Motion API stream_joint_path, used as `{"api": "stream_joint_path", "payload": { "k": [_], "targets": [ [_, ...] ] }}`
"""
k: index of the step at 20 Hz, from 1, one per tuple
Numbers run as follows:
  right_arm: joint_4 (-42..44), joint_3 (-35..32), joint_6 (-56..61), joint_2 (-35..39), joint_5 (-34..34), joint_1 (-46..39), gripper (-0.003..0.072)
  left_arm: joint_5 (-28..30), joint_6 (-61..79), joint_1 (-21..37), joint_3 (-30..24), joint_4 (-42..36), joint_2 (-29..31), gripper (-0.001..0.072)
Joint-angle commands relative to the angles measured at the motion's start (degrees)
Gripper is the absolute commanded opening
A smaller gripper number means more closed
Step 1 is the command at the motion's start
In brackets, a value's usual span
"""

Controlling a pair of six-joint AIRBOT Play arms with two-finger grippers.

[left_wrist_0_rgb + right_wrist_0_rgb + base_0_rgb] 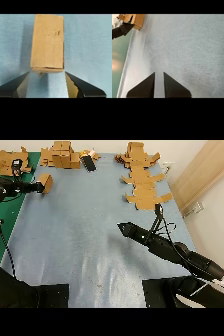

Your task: Fold the box.

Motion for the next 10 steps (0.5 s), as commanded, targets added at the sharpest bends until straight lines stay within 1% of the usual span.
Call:
{"api": "stream_joint_path", "payload": {
  "k": [1,2,6,7,8,9,10],
  "targets": [
    [0.0,0.0,0.0,0.0,-0.1,0.0,0.0291,-6.5,-0.4,0.6,0.1,0.4,1.5,0.0699],
    [0.0,0.0,0.0,0.0,-0.3,0.0,0.0311,-7.5,-0.4,0.6,0.1,0.7,2.2,0.07],
    [0.0,0.0,0.0,0.1,-2.6,0.0,0.0307,-11.0,-0.4,0.6,0.1,2.3,7.0,0.0692],
    [0.0,0.0,0.0,0.1,-3.5,0.0,0.0293,-13.2,-0.4,0.6,0.1,2.3,8.7,0.0461],
    [-0.1,0.0,0.0,0.0,-4.3,0.0,0.0203,-15.7,-0.3,0.6,0.1,2.3,10.6,0.017],
    [-0.1,0.0,0.0,0.0,-4.8,0.0,0.0087,-17.0,-0.4,0.5,0.1,2.3,12.2,0.0013],
    [-0.4,0.0,0.0,0.0,-5.0,0.0,0.0007,-18.2,-1.2,0.2,0.1,2.1,13.7,0.0012]
  ]
}}
